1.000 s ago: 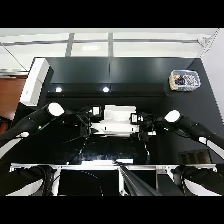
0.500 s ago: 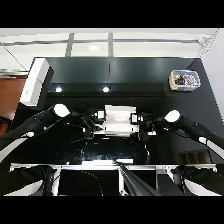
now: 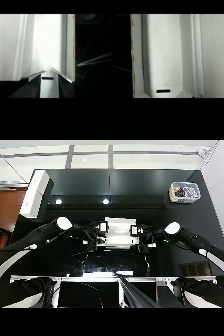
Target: Fold the box and place the chain.
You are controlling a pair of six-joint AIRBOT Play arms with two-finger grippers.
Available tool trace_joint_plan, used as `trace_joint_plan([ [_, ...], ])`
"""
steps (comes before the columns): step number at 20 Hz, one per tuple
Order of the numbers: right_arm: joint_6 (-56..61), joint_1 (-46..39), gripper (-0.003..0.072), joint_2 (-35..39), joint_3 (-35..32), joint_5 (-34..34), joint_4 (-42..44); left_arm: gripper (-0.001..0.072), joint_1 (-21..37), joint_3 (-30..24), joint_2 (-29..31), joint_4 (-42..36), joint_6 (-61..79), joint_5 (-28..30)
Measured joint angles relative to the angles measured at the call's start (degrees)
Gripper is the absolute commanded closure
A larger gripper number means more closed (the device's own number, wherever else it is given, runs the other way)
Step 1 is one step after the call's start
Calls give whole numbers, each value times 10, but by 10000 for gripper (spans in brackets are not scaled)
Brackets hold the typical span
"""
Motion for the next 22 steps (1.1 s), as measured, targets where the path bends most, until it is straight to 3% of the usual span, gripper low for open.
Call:
trace_joint_plan([
  [3,0,0,246,0,0,0,0,419,-3,0,-9,-28,0,3],
  [5,0,0,246,0,0,0,0,531,-4,0,-12,-32,0,3],
  [6,0,0,246,0,0,0,0,520,-5,0,-13,-33,0,2],
  [8,0,0,246,0,0,0,0,149,-5,0,-14,-35,0,3],
  [9,-1,0,245,0,0,0,0,154,-5,0,-14,-36,-2,4],
  [11,0,0,246,0,0,0,0,492,-5,0,-14,-35,-2,4],
  [12,0,0,246,0,0,0,0,556,-5,0,-15,-35,-2,2],
  [13,0,0,246,0,0,0,0,565,-5,0,-14,-35,-1,0],
  [14,0,0,246,0,0,0,0,668,-5,0,-13,-33,-2,0],
  [18,0,0,246,0,0,0,0,681,22,0,18,13,-43,-3],
  [22,0,0,246,0,0,0,0,681,116,0,85,114,-256,-15],
])
